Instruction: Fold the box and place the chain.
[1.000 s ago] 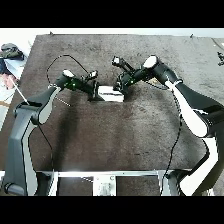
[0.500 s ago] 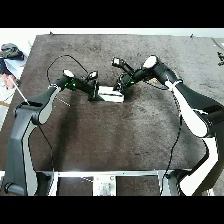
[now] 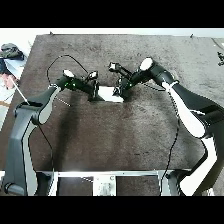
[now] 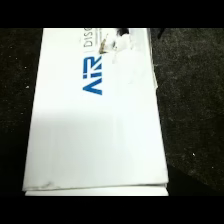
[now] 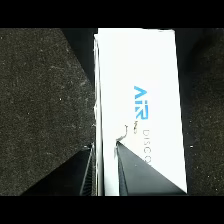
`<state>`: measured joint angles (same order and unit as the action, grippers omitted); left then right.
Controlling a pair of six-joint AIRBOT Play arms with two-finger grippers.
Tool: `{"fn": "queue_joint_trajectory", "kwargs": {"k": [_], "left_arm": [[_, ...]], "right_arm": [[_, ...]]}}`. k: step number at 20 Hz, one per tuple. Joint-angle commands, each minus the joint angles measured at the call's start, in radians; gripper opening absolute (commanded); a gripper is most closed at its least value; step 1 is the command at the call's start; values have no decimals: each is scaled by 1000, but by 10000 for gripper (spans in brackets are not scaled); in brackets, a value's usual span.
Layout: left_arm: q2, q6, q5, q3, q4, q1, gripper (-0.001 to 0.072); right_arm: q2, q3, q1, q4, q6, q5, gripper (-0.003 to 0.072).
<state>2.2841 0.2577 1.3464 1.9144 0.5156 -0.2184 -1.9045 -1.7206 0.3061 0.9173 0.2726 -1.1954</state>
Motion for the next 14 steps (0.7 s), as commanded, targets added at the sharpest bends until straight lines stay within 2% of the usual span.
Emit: {"fn": "queue_joint_trajectory", "kwargs": {"k": [1,9,12,14], "left_arm": [[0,2,0,0,0,1,456],[0,2,0,0,0,1,456],[0,2,0,0,0,1,456],[0,2,0,0,0,1,456]], "right_arm": [[-2,0,5,23,11,-20,181],[48,-1,-22,9,12,-40,183],[53,0,-48,-100,13,-51,179],[50,0,-66,-179,63,-52,14]]}}
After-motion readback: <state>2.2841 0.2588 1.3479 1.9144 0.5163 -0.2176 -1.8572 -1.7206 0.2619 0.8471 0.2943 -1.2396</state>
